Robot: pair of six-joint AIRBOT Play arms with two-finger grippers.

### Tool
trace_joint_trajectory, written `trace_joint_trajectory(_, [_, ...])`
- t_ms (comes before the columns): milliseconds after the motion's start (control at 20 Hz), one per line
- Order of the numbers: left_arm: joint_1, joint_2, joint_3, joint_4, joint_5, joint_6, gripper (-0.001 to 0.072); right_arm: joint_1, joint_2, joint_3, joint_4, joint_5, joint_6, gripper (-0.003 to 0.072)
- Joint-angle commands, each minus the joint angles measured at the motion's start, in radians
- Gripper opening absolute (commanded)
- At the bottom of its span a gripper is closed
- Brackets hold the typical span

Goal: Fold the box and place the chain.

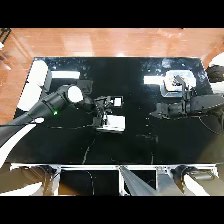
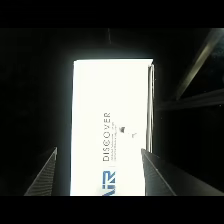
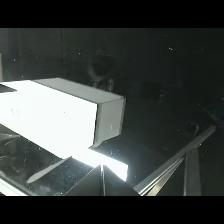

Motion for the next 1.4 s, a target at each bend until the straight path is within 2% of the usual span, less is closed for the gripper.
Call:
trace_joint_trajectory(0, [0.000,0.000,-0.009,0.007,-0.005,-0.027,0.0618,0.000,0.001,0.000,-0.001,0.007,0.000,0.0018])
trace_joint_trajectory(400, [-0.001,0.000,-0.036,0.006,0.037,-0.026,0.0618,0.000,0.001,0.000,-0.002,0.011,0.000,0.0019])
trace_joint_trajectory(750, [-0.001,0.000,-0.036,0.003,0.000,-0.025,0.0619,0.000,0.001,0.000,-0.005,0.026,0.000,0.0019])
trace_joint_trajectory(1350, [-0.001,-0.018,-0.036,0.003,0.017,-0.026,0.0619,0.000,0.001,0.000,-0.005,0.026,0.000,0.0018])
